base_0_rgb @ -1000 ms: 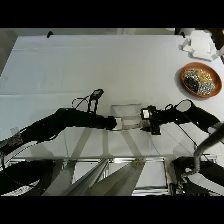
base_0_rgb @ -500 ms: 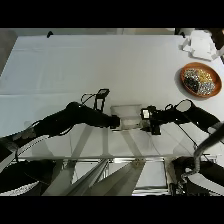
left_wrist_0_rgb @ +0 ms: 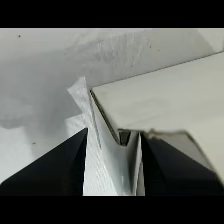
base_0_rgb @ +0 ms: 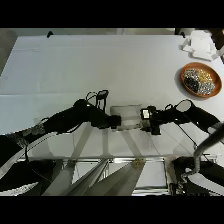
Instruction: Fold the box and place the chain.
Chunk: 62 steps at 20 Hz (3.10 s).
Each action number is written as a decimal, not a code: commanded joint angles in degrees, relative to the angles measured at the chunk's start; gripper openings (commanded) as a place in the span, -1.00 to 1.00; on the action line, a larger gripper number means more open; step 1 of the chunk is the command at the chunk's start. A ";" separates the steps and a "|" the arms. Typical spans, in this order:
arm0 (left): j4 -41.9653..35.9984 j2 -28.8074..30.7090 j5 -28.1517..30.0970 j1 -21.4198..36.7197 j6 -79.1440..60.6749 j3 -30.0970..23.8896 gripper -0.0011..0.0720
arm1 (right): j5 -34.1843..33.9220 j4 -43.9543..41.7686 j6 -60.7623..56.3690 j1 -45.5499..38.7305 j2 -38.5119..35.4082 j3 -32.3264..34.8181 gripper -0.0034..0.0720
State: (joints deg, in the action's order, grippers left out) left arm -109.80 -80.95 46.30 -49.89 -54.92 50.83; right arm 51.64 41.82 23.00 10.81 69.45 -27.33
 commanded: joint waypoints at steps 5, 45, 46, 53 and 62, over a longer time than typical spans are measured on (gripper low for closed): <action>4.52 -6.91 7.48 -2.36 4.24 9.38 -0.06 | -0.02 0.00 -0.02 -0.04 -0.04 -0.04 0.21; 13.07 -9.99 14.56 -5.27 23.43 12.09 -0.77 | -0.02 0.00 -0.02 -0.04 -0.04 -0.04 0.21; 13.18 -9.99 14.16 -5.27 23.41 12.09 -0.39 | -0.02 0.00 -0.02 -0.04 -0.04 -0.04 0.21; 14.10 -9.99 13.90 -5.60 22.58 12.09 -0.96 | -0.02 0.00 -0.02 -0.04 -0.04 -0.04 0.21; 14.08 -9.38 11.96 -5.55 20.22 12.09 -0.29 | -0.04 0.00 -0.02 -0.04 -0.04 -0.04 0.21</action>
State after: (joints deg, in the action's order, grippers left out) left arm -95.85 -90.74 59.07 -55.48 -33.43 62.92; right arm 51.07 41.67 23.00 10.76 69.45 -27.33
